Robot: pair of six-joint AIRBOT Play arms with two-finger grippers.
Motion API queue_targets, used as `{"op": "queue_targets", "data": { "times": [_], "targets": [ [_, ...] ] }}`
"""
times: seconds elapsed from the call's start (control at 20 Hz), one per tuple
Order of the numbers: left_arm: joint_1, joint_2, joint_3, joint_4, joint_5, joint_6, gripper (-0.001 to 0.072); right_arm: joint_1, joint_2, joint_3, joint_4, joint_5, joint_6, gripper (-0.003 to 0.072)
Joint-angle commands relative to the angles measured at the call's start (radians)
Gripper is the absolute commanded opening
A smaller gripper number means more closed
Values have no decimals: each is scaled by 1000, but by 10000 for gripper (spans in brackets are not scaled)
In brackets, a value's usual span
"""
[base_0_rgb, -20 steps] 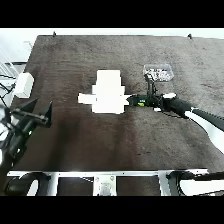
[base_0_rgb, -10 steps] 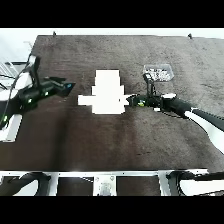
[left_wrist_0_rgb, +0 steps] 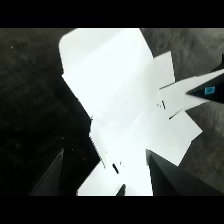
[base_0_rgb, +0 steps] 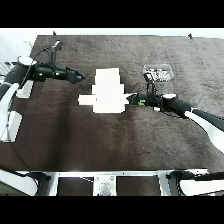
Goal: Fold the box and place the chain.
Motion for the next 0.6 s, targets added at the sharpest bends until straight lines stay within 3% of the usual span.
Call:
{"op": "queue_targets", "data": {
  "times": [0.0, 0.25, 0.55],
  "targets": [
    [-44, -155, 197, 106, -126, -98, 586, 1, -1, 0, 6, 2, -1, 8],
    [-118, -287, 352, 122, -142, -112, 586, 8, -1, -1, 5, 2, -2, 8],
    [-121, -333, 369, 125, -114, -114, 585, 12, -1, -1, 5, 2, -2, 8]
  ]
}}
